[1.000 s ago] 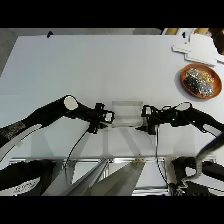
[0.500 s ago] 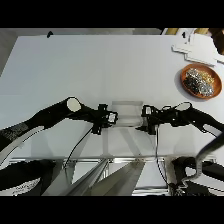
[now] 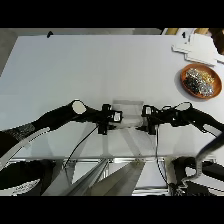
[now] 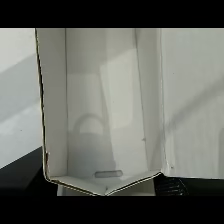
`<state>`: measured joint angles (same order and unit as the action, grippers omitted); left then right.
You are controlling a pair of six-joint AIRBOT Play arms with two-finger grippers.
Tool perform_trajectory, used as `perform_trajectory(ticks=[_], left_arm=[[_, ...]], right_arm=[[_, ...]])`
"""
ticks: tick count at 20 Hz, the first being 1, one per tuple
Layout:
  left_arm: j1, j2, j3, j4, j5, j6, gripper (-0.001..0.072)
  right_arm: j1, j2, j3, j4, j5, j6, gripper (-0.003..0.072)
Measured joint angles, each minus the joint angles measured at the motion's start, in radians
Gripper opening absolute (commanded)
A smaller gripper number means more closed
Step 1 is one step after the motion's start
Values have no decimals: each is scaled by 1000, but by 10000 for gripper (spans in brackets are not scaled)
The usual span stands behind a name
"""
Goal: Fold the box and place the chain.
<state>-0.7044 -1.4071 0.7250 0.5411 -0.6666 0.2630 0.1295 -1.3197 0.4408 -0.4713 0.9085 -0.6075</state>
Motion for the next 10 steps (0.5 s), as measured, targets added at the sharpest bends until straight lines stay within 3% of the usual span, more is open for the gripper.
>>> perform_trajectory(ticks=[3, 4, 6, 9, 10], left_arm=[[-2, 4, 0, 4, 7, -15, 408], [0, 14, 0, 14, 7, -38, 351], [12, 49, 0, 51, 3, -120, 128], [52, 140, 0, 151, -31, -305, 9], [72, 180, 0, 183, -42, -386, 4]], right_arm=[[0, 0, 0, 0, 0, 0, 343], [0, 0, 0, 0, 0, 0, 343], [0, 0, 0, 0, 0, 0, 343], [0, 0, 0, 0, 0, 0, 343], [0, 0, 0, 0, 0, 0, 343]])
